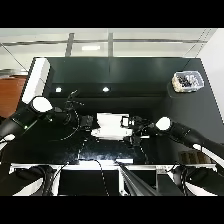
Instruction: Fold the box and place the chain.
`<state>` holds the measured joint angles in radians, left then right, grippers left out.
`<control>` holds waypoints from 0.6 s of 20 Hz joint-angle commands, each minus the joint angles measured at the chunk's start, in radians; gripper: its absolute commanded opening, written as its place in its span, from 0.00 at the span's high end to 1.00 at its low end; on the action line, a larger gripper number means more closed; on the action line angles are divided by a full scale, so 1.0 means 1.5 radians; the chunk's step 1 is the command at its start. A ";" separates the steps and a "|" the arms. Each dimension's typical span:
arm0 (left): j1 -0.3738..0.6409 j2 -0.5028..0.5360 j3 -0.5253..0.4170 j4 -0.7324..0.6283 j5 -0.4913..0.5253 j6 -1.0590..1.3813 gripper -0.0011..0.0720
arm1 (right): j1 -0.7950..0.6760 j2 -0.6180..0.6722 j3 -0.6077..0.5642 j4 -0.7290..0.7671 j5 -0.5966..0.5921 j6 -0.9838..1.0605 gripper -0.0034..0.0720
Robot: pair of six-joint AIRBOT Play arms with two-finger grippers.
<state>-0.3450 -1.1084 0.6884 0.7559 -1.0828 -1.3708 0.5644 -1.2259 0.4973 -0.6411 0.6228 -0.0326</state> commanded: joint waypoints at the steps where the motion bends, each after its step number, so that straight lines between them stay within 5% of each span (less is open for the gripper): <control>1: 0.009 0.001 0.001 -0.006 -0.002 0.016 0.23 | 0.000 -0.001 0.000 0.000 0.000 0.000 0.40; 3: 0.010 0.001 0.001 -0.014 -0.015 0.018 0.19 | 0.000 -0.001 0.000 0.000 0.000 0.000 0.40; 5: 0.012 0.005 0.001 -0.013 -0.047 0.026 0.04 | 0.000 -0.001 0.000 0.000 0.000 0.000 0.40; 8: 0.056 0.029 0.001 0.012 -0.070 0.028 0.10 | 0.000 -0.001 0.000 0.000 0.000 0.000 0.40; 11: 0.158 0.065 0.001 0.022 -0.094 0.077 0.94 | 0.000 -0.001 0.000 0.000 0.000 0.000 0.40; 12: 0.194 0.072 0.001 0.025 -0.098 0.093 0.95 | 0.000 -0.001 0.000 0.000 0.001 0.000 0.40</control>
